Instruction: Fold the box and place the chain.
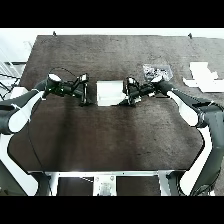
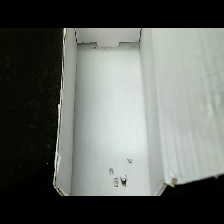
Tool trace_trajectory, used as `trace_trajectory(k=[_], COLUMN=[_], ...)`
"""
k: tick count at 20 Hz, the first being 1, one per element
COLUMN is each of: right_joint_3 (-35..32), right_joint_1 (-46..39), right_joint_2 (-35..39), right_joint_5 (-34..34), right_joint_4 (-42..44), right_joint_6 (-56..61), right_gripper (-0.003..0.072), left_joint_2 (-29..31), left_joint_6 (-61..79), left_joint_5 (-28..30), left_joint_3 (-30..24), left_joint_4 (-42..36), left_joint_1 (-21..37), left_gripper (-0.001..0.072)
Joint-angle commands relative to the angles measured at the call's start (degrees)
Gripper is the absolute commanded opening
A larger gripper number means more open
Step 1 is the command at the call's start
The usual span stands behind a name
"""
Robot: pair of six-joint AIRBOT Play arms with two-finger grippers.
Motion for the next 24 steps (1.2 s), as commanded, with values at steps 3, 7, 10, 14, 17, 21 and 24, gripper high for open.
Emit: trace_trajectory(k=[3,7,10,14,17,21,24], right_joint_3=[0.0,0.0,0.0,0.0,0.0,0.0,0.0], right_joint_1=[0.0,0.0,0.0,0.0,0.1,0.0,0.0], right_joint_2=[0.0,0.0,0.0,0.0,0.0,0.0,0.0], right_joint_5=[0.0,0.0,0.0,0.0,0.0,0.0,0.0], right_joint_4=[0.0,0.0,0.0,0.0,0.0,0.0,0.0], right_joint_6=[0.0,0.0,0.0,0.0,0.0,0.0,0.0], right_gripper=[0.0556,0.0556,0.0556,0.0556,0.0556,0.0556,0.0556], left_joint_2=[-1.6,-2.9,-2.8,-2.8,-2.9,-2.9,-3.5], left_joint_6=[1.7,1.8,3.2,3.9,4.3,4.7,4.7], left_joint_5=[0.2,-1.4,-2.6,-3.4,-3.2,-0.6,-0.7], left_joint_3=[1.3,1.9,1.8,1.8,1.8,1.8,1.7], left_joint_4=[-0.4,-1.4,-2.5,-3.5,-3.6,-3.3,-3.5], left_joint_1=[0.0,0.0,0.0,0.0,-0.1,-1.2,-2.1], left_gripper=[0.0716,0.0716,0.0718,0.0718,0.0718,0.0718,0.0717])
